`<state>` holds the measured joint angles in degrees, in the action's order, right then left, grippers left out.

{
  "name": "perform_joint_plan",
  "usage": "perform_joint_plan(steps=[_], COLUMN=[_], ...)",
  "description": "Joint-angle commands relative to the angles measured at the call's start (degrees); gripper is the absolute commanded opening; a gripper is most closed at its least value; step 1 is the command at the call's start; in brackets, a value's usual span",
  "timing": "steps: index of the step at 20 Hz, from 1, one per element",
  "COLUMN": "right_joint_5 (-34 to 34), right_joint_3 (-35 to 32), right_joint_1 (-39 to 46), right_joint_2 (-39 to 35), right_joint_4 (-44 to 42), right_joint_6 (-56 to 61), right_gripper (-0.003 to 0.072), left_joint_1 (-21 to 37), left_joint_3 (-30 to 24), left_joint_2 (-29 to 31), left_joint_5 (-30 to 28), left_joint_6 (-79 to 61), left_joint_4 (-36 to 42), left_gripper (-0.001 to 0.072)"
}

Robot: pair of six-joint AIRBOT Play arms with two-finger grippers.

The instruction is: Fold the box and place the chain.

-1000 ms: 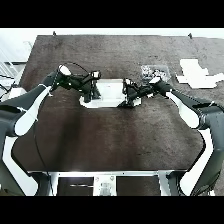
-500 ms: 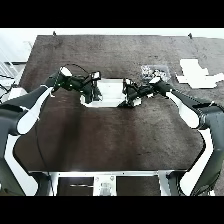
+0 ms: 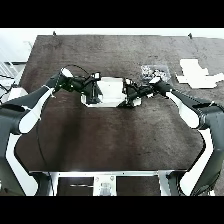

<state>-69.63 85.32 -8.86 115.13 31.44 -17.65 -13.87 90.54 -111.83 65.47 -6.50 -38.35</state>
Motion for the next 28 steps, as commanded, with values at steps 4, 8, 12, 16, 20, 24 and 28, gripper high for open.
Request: perform_joint_plan(steps=[4,8,12,16,20,24,28], right_joint_5=[0.1,0.1,0.1,0.1,0.1,0.1,0.1], right_joint_3=[0.0,0.0,0.0,0.0,0.0,0.0,0.0], right_joint_1=[0.0,0.0,0.0,0.0,0.0,0.0,0.0], right_joint_2=[0.0,0.0,0.0,0.0,0.0,0.0,0.0], right_joint_4=[0.1,0.1,0.1,0.1,0.1,0.1,0.1], right_joint_6=[0.0,0.0,0.0,0.0,0.0,0.0,0.0], right_gripper=[0.0587,0.0587,0.0587,0.0587,0.0587,0.0587,0.0587], left_joint_1=[0.2,2.6,5.2,6.2,7.9,10.2,12.2], left_joint_3=[0.0,0.0,0.0,0.0,0.0,0.0,-0.7], left_joint_2=[0.0,0.0,0.0,0.1,0.2,3.0,9.7], left_joint_5=[0.3,4.9,7.9,9.1,10.1,10.3,6.8], left_joint_6=[0.2,0.6,0.6,0.5,1.6,9.5,26.8], left_joint_4=[-0.6,-1.8,-1.5,-1.6,-1.7,0.7,0.9], left_gripper=[0.0605,0.0455,0.0421,0.0120,0.0020,0.0015,0.0013])
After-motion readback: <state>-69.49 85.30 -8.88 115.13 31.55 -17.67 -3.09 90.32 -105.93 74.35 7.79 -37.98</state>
